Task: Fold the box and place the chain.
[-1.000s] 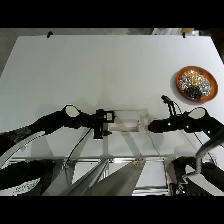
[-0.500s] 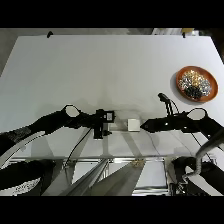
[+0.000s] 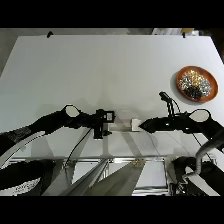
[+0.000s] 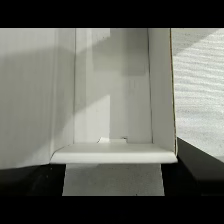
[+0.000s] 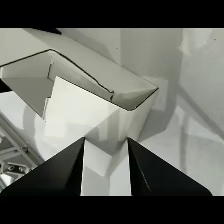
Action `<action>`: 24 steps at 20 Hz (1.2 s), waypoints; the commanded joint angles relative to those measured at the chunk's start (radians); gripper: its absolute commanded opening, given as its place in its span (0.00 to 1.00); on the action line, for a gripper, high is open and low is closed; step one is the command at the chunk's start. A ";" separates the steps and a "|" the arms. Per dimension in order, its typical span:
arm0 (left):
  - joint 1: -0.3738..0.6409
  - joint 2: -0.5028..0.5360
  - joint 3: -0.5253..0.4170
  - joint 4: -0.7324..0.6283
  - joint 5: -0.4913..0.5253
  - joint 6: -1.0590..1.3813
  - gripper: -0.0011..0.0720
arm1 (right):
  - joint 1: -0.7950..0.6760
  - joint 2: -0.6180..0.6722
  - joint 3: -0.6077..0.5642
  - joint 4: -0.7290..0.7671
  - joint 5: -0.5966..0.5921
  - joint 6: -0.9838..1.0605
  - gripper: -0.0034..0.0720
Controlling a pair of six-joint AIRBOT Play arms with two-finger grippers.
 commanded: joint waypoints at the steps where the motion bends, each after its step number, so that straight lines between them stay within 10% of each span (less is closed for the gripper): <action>1: 0.000 0.000 0.000 0.000 0.000 0.000 0.29 | 0.071 0.006 0.000 -0.044 -0.076 0.076 0.47; 8: 0.000 0.000 0.000 0.000 0.000 0.000 0.29 | 0.242 0.002 0.109 -0.460 -0.184 0.584 0.60; 24: 0.000 0.000 0.000 0.000 0.000 0.000 0.29 | 0.552 -0.185 0.307 -0.755 -0.123 1.233 0.59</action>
